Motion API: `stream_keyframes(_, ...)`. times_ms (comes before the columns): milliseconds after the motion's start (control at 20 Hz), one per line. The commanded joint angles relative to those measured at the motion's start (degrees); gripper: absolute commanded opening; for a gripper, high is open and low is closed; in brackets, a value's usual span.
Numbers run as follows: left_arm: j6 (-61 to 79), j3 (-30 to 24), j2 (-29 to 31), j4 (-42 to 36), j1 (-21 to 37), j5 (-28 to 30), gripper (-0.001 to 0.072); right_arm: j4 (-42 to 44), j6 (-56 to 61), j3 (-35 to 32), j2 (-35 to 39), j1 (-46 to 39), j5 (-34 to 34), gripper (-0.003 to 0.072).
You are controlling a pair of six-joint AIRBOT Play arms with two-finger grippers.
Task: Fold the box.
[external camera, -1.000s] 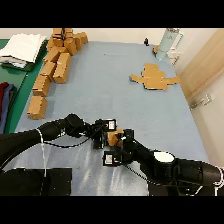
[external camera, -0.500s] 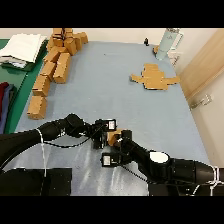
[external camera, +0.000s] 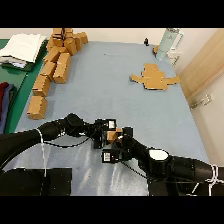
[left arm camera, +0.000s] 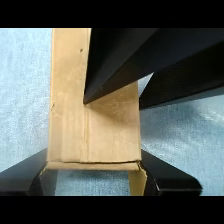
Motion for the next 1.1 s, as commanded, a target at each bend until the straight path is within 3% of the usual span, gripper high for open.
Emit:
stream_keyframes(0,0.11,0.04,0.02,0.09,0.0,-0.24,0.0524,-0.02,0.0,0.11,-0.04,-0.39,1.6,0.0403)
stream_keyframes(100,0.11,0.04,0.02,0.09,0.0,-0.22,0.0524,0.46,0.0,0.11,-0.04,-0.39,1.77,0.0377)
stream_keyframes(200,0.11,0.04,0.02,0.11,0.0,-0.24,0.0523,0.61,0.0,0.11,0.15,-0.39,1.77,0.0292)
stream_keyframes(750,0.11,0.04,0.02,0.09,0.0,-0.22,0.0524,0.87,-0.02,0.11,4.48,-0.42,1.64,0.0274)
stream_keyframes(800,0.11,0.04,0.02,0.09,0.0,-0.24,0.0524,0.85,-0.04,0.11,4.55,-0.42,1.64,0.0206)
stream_keyframes(1050,0.11,0.04,0.02,0.11,0.0,-0.24,0.0523,0.85,-0.04,0.11,4.59,-0.42,1.51,0.019)
